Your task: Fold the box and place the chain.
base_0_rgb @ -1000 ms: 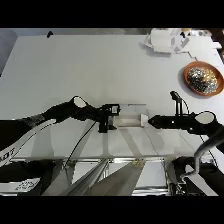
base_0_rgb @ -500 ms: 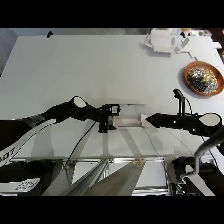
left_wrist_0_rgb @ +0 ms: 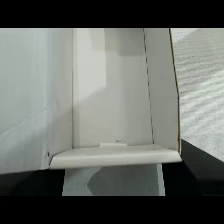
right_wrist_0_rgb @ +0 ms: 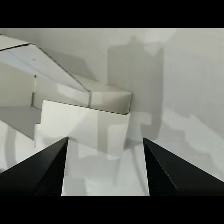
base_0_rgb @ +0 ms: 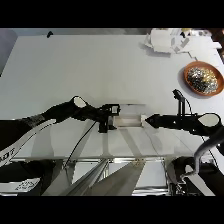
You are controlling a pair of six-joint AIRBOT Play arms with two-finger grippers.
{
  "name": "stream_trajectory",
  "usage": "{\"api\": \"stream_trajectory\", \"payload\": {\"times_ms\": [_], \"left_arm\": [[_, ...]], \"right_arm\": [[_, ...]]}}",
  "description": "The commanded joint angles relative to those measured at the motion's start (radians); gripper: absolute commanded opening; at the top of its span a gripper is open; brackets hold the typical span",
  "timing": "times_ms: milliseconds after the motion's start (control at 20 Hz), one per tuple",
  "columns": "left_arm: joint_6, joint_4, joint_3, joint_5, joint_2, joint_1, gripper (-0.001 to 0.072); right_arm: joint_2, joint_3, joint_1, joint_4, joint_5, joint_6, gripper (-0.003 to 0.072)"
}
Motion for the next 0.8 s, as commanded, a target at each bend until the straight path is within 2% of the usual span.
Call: {"api": "stream_trajectory", "payload": {"times_ms": [0,150,400,550,750], "left_arm": [[0.0,0.0,0.0,0.0,0.0,0.001,0.0144],[0.0,0.0,0.0,0.0,0.0,0.001,0.0144],[0.0,0.0,0.0,0.0,0.0,0.001,0.0144],[0.0,0.0,0.0,0.0,0.0,0.001,0.0144],[0.0,0.0,0.0,0.0,0.0,0.001,0.0144]], "right_arm": [[-0.002,0.026,0.096,0.002,-0.037,0.032,0.0521],[-0.038,0.067,0.2,-0.097,-0.1,0.166,0.0521],[-0.155,0.163,0.323,-0.272,-0.127,0.349,0.0521],[-0.214,0.247,0.422,-0.417,-0.124,0.52,0.0517],[-0.349,0.349,0.537,-0.666,-0.037,0.813,0.0498]]}}
